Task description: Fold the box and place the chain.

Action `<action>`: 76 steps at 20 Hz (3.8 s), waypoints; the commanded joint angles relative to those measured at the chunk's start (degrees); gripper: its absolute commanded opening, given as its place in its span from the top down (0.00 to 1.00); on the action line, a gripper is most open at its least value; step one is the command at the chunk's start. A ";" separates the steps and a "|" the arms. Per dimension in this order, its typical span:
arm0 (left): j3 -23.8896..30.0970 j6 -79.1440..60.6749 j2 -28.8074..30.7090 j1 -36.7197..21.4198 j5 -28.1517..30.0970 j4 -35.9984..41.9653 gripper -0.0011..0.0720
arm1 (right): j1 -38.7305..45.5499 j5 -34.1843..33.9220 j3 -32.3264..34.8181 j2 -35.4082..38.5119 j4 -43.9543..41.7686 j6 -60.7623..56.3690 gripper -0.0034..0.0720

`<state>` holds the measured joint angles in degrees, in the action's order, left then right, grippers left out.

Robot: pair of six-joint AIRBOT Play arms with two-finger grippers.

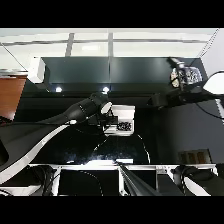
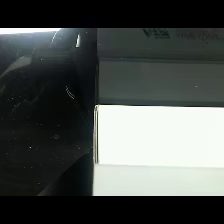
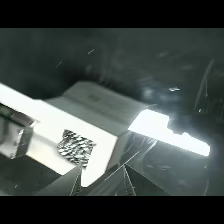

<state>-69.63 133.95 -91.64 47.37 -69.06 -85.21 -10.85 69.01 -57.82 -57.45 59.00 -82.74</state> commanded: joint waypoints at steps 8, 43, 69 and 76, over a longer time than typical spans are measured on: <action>-1.70 1.29 0.66 -0.59 0.63 3.08 0.44 | 4.20 4.63 -0.09 2.95 1.11 1.62 0.54; 28.83 -148.58 15.45 -30.05 12.92 51.17 0.02 | 4.20 5.33 -0.09 2.95 1.07 -1.07 0.54; 28.57 -148.80 11.02 -23.76 17.46 57.09 0.02 | 4.20 4.00 -0.09 2.91 1.07 -1.05 0.54; 28.55 -148.65 11.02 -22.43 18.71 56.81 0.05 | 4.20 4.00 -0.07 2.91 1.11 -1.01 0.54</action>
<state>-41.04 -14.83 -80.60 24.62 -50.94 -28.56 -6.68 73.01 -57.89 -54.52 60.10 -83.74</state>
